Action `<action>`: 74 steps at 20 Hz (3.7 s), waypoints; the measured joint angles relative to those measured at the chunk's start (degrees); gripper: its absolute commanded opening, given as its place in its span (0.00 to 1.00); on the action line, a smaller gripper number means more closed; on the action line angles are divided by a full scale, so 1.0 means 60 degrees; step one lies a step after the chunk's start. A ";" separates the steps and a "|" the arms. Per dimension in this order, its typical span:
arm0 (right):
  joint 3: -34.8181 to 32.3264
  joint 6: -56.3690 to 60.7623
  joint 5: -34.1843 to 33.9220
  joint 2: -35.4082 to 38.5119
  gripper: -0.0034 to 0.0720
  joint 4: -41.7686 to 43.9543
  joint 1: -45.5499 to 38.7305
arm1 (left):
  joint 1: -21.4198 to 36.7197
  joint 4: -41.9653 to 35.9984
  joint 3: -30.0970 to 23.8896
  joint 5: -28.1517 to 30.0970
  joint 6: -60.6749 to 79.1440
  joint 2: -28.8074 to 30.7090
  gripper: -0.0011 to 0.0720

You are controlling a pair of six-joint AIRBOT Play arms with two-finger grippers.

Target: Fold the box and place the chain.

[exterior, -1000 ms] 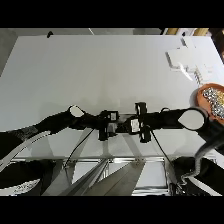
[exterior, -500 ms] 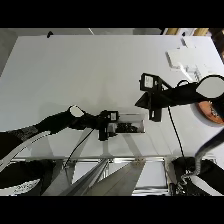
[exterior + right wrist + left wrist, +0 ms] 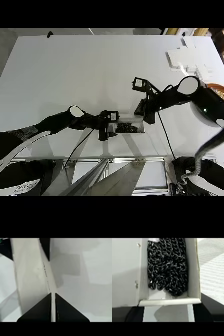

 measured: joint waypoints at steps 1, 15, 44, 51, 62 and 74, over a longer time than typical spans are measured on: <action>-0.0102 0.0004 0.0015 0.0000 0.13 -0.0004 0.0171 | 0.0000 0.0000 0.0000 0.0000 0.0000 0.0000 0.49; -0.1585 -0.0277 -0.0816 0.1370 0.29 -0.1468 0.2157 | 0.0000 -0.0004 0.0000 0.0004 0.0004 0.0000 0.49; -0.1690 0.0262 -0.2524 0.1741 0.34 -0.2215 0.3064 | 0.0000 -0.0004 0.0000 0.0004 -0.0007 0.0000 0.49; -0.1690 0.0310 -0.2718 0.1730 0.18 -0.2215 0.3067 | 0.0004 -0.0011 0.0000 0.0022 -0.0011 0.0000 0.49; -0.1690 0.0306 -0.2776 0.1315 0.17 -0.1927 0.3064 | 0.0007 0.0007 0.0000 0.0011 0.0015 0.0000 0.49; -0.1705 0.0306 -0.3038 0.1483 0.09 -0.2248 0.3067 | 0.0011 -0.0015 0.0000 0.0022 -0.0007 0.0000 0.49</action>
